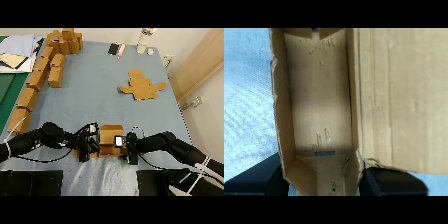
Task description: Fold the box.
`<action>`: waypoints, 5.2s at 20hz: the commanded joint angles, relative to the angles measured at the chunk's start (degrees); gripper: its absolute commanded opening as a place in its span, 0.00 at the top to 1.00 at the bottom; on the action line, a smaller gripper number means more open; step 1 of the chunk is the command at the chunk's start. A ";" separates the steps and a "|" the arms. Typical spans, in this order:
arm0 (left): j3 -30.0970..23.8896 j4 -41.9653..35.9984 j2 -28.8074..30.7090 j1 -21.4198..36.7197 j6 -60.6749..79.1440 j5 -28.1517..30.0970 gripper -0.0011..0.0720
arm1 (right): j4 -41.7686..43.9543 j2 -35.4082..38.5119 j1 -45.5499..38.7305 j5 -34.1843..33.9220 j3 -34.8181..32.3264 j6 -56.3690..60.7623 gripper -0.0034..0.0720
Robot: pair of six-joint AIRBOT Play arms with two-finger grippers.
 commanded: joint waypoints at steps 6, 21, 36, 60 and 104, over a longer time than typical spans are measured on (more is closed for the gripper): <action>0.09 -1.44 -0.31 -0.50 0.17 -0.11 0.41 | -0.02 -0.02 0.02 0.02 -0.02 -0.02 0.28; 3.10 44.02 14.91 1.95 -58.45 -1.14 0.97 | -0.02 -0.02 0.02 0.02 -0.02 -0.04 0.28; -0.68 38.77 19.80 19.17 -102.01 -21.18 0.97 | -0.02 -0.02 0.02 0.02 -0.02 -0.02 0.28; 3.39 30.45 12.79 -7.56 -110.27 2.95 0.97 | -0.02 -0.02 0.02 0.02 -0.02 -0.04 0.28; 9.90 27.82 6.56 -5.14 -105.28 -5.62 0.16 | -0.02 -0.02 0.02 0.02 -0.02 -0.02 0.28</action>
